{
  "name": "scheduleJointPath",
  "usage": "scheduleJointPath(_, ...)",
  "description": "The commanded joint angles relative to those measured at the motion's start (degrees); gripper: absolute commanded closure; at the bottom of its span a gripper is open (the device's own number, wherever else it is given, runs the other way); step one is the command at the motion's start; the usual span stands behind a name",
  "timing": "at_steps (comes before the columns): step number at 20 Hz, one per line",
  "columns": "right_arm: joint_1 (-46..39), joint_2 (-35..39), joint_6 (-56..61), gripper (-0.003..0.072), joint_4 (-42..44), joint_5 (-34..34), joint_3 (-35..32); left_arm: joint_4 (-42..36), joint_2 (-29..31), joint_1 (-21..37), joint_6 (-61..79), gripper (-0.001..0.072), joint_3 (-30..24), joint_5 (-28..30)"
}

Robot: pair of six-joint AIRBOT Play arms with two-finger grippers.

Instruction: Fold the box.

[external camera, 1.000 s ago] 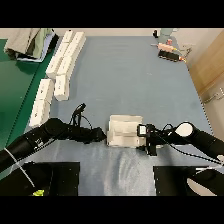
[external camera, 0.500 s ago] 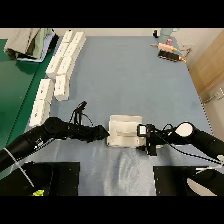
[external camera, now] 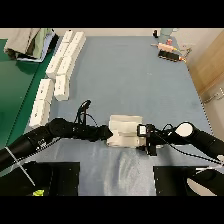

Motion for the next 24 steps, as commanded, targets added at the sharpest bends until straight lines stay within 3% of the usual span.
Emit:
scheduleJointPath(1,0.0,0.0,0.02,0.0175,0.02,0.0,0.07,22.99,-3.19,-5.46,-23.67,0.0299,5.09,-3.39)
scheduleJointPath(4,0.0,0.0,0.0,0.0175,0.02,0.0,0.07,33.44,-7.96,-9.03,-33.73,0.0298,10.84,-9.38)
scheduleJointPath(8,0.0,0.0,0.02,0.0175,0.02,0.0,0.07,38.77,-15.61,-11.8,-38.6,0.0299,18.1,-16.74)
scheduleJointPath(17,0.0,0.0,0.0,0.0175,0.02,0.0,0.04,42.27,-28.59,-15.61,-42.16,0.0299,29.75,-27.21)
scheduleJointPath(21,0.0,0.0,0.02,0.0175,0.02,0.0,0.04,47.12,-31.41,-18.03,-47.21,0.03,31.93,-30.14)
scheduleJointPath(22,0.0,0.0,0.02,0.0175,0.02,0.0,0.07,48.17,-31.56,-18.6,-48.39,0.033,31.93,-30.05)
scheduleJointPath(24,0.0,0.0,0.0,0.0175,0.02,0.0,0.07,49.55,-31.74,-19.39,-48.87,0.0542,31.93,-29.86)
